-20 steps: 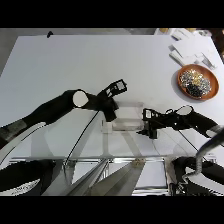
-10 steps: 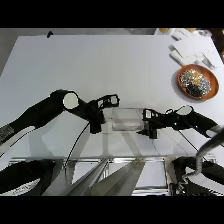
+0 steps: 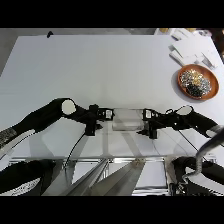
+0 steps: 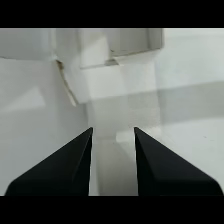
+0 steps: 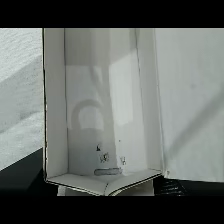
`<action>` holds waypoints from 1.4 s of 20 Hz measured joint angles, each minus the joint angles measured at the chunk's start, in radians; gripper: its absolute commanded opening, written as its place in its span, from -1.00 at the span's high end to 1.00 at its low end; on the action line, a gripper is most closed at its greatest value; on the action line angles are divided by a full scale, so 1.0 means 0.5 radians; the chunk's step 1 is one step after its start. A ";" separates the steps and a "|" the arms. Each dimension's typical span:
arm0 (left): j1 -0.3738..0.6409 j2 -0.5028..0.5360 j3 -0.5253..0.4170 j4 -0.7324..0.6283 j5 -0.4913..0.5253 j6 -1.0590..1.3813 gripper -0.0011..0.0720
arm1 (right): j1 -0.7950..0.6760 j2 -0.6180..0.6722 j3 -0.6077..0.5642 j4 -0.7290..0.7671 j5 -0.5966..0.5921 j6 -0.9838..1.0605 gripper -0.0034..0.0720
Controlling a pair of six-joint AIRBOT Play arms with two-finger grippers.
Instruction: Fold the box and place the chain.
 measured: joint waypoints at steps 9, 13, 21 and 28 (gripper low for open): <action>-0.053 -0.040 -0.016 -0.189 0.142 0.415 0.18 | 0.000 0.000 0.000 0.001 0.000 0.000 -0.14; -0.140 -0.085 -0.016 -0.233 0.168 0.454 0.25 | 0.000 0.000 0.000 0.001 0.000 0.001 -0.14; -0.214 -0.103 -0.016 -0.354 0.256 0.473 0.76 | 0.000 0.000 0.000 0.001 0.000 0.000 -0.14; -0.288 -0.133 -0.016 -0.506 0.366 0.473 0.16 | 0.000 0.000 0.000 -0.001 -0.001 -0.006 -0.14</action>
